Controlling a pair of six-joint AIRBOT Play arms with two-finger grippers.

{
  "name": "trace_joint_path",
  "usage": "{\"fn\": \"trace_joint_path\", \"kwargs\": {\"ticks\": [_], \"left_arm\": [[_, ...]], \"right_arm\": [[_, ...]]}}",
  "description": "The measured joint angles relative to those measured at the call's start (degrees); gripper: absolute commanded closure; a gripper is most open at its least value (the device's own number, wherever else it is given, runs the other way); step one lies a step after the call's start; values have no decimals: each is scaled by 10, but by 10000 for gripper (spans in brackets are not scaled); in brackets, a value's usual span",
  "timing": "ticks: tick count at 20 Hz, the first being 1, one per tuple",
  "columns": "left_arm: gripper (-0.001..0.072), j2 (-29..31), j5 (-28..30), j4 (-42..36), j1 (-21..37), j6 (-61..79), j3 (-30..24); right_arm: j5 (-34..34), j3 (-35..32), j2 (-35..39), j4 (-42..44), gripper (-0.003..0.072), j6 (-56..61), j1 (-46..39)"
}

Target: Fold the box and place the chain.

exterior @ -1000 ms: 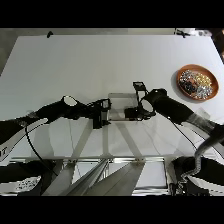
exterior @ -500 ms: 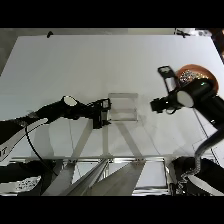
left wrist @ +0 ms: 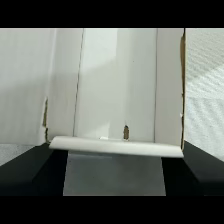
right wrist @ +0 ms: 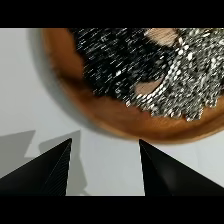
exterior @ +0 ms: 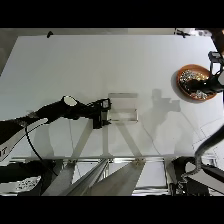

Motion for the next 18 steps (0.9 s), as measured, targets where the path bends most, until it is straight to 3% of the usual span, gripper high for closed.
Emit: {"fn": "trace_joint_path", "kwargs": {"ticks": [6,8,11,12,14,15,18], "left_arm": [[499,0,0,0,0,0,0],[499,0,0,0,0,0,0],[499,0,0,0,0,0,0],[499,0,0,0,0,0,0],[499,0,0,0,0,0,0],[499,0,0,0,0,0,0],[499,0,0,0,0,0,0]], "right_arm": [[-39,83,-150,8,212,-25,-38],[-40,100,-176,19,277,-28,-41],[-36,111,-196,53,293,-45,-43],[-31,113,-200,66,327,-49,-43],[-23,116,-204,89,627,-56,-43],[-17,117,-205,98,678,-57,-43],[6,118,-205,109,679,-61,-44]]}}
